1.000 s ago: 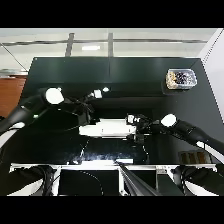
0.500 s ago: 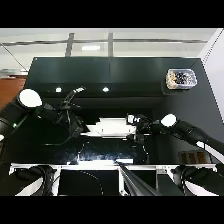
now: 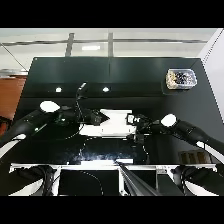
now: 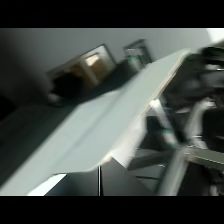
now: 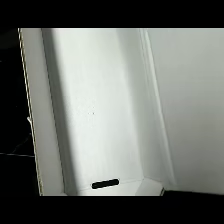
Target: Fold the box and place the chain.
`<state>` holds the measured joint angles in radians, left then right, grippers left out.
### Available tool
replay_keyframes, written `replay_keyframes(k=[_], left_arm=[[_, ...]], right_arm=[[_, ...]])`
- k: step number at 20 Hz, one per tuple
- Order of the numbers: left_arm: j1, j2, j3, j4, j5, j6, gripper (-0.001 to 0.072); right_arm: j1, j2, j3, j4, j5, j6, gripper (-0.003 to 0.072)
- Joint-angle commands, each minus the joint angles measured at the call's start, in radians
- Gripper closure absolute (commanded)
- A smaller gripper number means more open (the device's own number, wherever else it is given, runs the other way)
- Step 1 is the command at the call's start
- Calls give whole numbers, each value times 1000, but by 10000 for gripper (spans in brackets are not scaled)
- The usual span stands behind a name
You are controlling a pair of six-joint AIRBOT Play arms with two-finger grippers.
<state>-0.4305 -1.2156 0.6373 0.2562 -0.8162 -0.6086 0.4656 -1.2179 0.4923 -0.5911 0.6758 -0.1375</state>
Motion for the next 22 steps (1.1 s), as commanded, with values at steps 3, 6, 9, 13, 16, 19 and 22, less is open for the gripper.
replay_keyframes(k=[3, 6, 9, 13, 16, 19, 22], left_arm=[[-20, -101, 9, -10, 202, 83, 683], [-20, -103, 9, 85, 139, 82, 683], [-42, -103, 9, 158, 71, 82, 683], [-63, -100, 17, 171, 70, 82, 683], [-18, -48, 60, 296, 87, 39, 683], [75, 76, 98, 492, 66, -70, 682], [179, 188, 94, 672, -27, -145, 303]], right_arm=[[0, -1, 1, 3, -3, 0, 214], [0, -1, 1, 3, -3, 0, 214], [0, -1, 1, 3, -3, 0, 214], [0, -1, 1, 3, -3, 0, 214], [0, -1, 1, 3, -3, 0, 214], [0, -1, 1, 3, -3, 0, 214], [0, -1, 1, 3, -3, 0, 214]])
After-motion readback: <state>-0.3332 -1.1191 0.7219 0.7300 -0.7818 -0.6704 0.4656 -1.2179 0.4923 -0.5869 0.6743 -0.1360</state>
